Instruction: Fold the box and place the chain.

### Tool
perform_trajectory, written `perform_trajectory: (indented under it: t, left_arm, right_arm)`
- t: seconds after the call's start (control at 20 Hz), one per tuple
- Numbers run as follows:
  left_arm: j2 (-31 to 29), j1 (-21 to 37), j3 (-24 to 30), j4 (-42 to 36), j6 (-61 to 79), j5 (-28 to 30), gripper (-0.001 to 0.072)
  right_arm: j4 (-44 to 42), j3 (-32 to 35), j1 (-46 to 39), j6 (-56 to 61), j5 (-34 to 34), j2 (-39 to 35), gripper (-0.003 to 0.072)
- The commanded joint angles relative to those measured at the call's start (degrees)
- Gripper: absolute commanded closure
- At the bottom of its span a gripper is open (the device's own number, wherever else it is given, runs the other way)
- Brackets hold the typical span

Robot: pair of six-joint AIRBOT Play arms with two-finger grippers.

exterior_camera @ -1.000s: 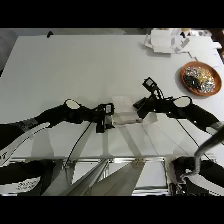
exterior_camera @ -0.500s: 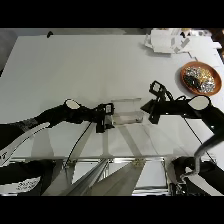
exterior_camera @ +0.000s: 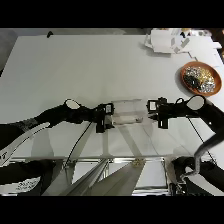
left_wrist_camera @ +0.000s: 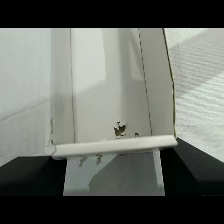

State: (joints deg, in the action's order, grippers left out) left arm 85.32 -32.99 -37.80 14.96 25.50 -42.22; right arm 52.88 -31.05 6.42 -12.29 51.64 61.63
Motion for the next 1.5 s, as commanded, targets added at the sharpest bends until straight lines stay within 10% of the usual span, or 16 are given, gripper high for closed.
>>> perform_trajectory:
  t: [0.0,0.9,1.25,1.45]
  left_arm:
    - [0.0,0.0,0.0,0.0,0.0,0.0,0.0573]
    - [0.0,0.0,0.0,0.0,0.0,0.0,0.0573]
    - [0.0,0.0,0.0,0.0,0.0,0.0,0.0573]
    - [0.0,0.0,0.0,0.0,0.0,0.0,0.0573]
  right_arm:
    - [-6.7,0.0,0.0,-10.3,-0.6,2.3,0.0521]
    - [-13.6,0.0,6.3,-12.2,-3.7,6.9,0.0584]
    - [-14.8,0.0,6.3,-12.2,-1.8,7.0,0.0339]
    - [-13.7,0.0,6.3,-8.0,-0.9,6.6,0.0396]
